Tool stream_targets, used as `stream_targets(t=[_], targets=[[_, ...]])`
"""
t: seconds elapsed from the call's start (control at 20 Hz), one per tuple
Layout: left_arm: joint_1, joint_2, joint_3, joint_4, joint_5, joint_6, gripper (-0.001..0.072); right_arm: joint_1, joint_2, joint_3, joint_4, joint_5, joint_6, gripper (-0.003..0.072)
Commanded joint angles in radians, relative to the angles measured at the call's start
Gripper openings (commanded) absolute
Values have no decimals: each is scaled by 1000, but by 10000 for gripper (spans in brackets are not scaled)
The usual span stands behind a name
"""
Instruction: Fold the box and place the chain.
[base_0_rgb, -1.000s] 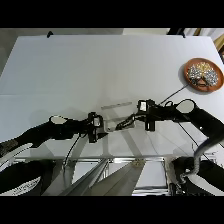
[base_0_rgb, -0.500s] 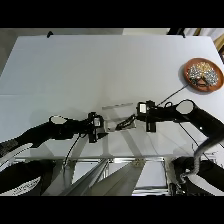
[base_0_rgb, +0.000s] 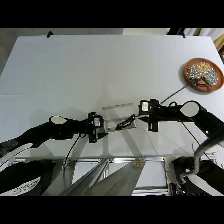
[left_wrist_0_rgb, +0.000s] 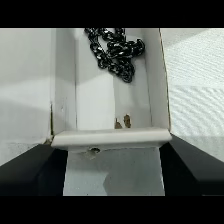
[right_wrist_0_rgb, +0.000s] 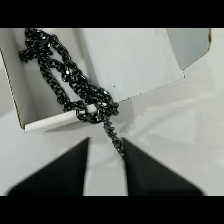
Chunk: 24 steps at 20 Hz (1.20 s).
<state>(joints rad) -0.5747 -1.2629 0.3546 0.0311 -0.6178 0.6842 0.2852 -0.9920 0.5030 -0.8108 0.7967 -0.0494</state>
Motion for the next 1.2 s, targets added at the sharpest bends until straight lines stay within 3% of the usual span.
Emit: stream_targets(t=[0.0, 0.2, 0.45, 0.7, 0.85, 1.0, 1.15], targets=[[0, 1, 0, 0, 0, 0, 137, 0, -6, 0, -9, -29, -71, 307], [0, 1, 0, 0, 0, 0, 137, 0, -50, 0, 16, -33, -201, 301], [0, 1, 0, 0, 0, 0, 137, 1, -125, 0, 95, -85, -223, 290], [0, 1, 0, 0, 0, 0, 137, 1, -160, 0, 157, -82, -244, 220], [0, 1, 0, 0, 0, 0, 137, 0, -165, 0, 157, -69, -238, 43], [0, 1, 0, 0, 0, 0, 137, 0, -163, 0, 143, -54, -211, 20], [0, 1, 0, 0, 0, 0, 137, 0, -118, 0, 7, -55, -81, 20]])
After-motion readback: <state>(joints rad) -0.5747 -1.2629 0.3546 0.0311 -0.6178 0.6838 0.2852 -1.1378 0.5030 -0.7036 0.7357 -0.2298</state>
